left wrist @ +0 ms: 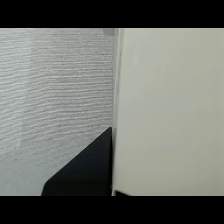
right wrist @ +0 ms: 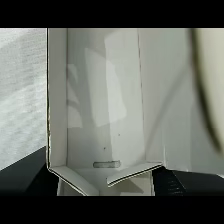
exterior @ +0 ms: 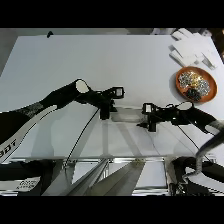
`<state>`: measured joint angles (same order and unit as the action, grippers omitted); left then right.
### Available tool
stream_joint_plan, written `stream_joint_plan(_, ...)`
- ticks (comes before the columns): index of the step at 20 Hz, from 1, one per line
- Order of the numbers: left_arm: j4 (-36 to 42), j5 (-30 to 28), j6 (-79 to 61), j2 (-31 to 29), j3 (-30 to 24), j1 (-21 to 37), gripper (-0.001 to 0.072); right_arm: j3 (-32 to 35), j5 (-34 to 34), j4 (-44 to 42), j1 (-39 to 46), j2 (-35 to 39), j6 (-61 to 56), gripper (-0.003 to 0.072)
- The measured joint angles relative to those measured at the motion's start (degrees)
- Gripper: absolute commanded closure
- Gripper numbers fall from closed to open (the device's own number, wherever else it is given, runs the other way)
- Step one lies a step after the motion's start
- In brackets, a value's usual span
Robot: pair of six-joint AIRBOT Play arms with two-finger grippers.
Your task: Fold the box and place the chain.
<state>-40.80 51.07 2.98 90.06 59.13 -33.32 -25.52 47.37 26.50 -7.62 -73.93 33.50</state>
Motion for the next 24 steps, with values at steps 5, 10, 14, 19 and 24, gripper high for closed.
stream_joint_plan(5,0.0,0.0,0.0,0.0,0.0,0.0,0.0698,0.0,-0.5,0.0,0.0,-0.2,0.0,0.0366)
stream_joint_plan(10,0.0,0.0,0.0,0.0,0.0,0.0,0.0698,0.0,-0.4,0.0,0.0,-0.2,0.0,0.0366)
stream_joint_plan(14,0.0,0.0,0.0,0.0,0.0,0.0,0.0698,0.0,-0.3,0.0,0.0,-0.2,0.0,0.0366)
stream_joint_plan(19,0.0,0.0,0.0,0.0,0.0,0.0,0.0698,0.0,-0.2,0.1,0.0,-0.3,0.0,0.0366)
stream_joint_plan(24,0.0,0.0,0.0,0.0,0.0,0.0,0.0698,0.0,-0.2,0.1,0.0,-0.3,0.0,0.0366)
